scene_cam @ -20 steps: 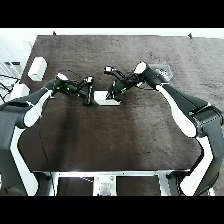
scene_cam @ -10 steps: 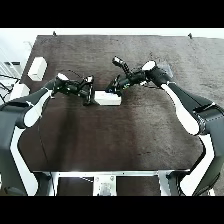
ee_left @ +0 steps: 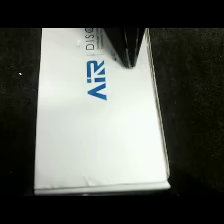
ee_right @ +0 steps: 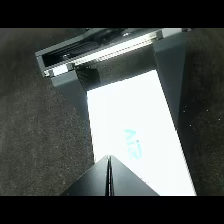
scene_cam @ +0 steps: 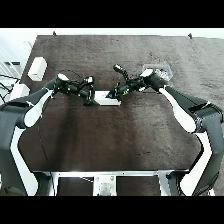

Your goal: Fold the box and place the chain.

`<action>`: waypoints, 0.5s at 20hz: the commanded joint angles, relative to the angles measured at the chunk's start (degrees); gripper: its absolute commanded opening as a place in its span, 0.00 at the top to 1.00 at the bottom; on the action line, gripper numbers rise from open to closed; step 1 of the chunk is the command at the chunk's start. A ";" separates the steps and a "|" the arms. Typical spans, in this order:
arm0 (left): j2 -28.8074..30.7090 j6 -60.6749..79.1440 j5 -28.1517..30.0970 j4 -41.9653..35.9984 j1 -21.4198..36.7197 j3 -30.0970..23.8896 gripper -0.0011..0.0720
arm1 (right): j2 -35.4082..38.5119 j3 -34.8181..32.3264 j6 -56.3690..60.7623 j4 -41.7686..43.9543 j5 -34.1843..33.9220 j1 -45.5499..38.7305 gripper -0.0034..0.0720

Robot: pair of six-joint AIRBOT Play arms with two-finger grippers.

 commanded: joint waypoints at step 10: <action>0.04 -0.09 -0.09 -0.11 0.07 0.02 0.26 | 0.50 0.48 6.91 -7.78 -0.59 2.21 0.93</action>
